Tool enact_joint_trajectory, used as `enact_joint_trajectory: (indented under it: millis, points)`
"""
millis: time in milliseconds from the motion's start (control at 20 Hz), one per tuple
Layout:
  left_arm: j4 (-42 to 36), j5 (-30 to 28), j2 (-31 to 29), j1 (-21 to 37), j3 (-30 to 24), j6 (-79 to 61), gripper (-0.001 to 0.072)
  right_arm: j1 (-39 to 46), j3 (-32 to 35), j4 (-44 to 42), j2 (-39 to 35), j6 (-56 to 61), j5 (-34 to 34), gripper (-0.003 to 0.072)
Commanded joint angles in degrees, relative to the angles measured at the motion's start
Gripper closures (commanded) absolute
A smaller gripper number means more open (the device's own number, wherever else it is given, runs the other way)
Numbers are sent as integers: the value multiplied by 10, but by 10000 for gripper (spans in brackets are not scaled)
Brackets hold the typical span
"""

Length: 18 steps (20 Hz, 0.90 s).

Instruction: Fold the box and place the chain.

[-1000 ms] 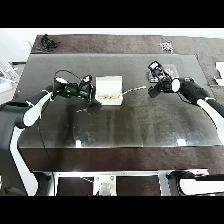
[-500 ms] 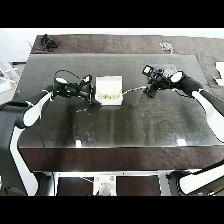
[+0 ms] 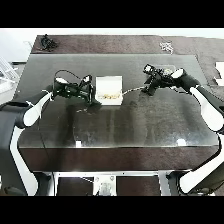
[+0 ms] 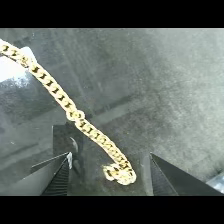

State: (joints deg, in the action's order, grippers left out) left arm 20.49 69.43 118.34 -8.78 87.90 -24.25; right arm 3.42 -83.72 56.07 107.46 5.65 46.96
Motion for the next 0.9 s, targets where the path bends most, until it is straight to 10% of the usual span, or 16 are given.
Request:
enact_joint_trajectory:
  millis: [0, 850]
  points:
    - [0, 0, 0, 0, 0, 0, 184, 23, -4, 5, 17, -7, 23, 116]
    - [0, 0, 0, 0, 0, 0, 184, 26, -15, -2, 43, -8, 64, 117]
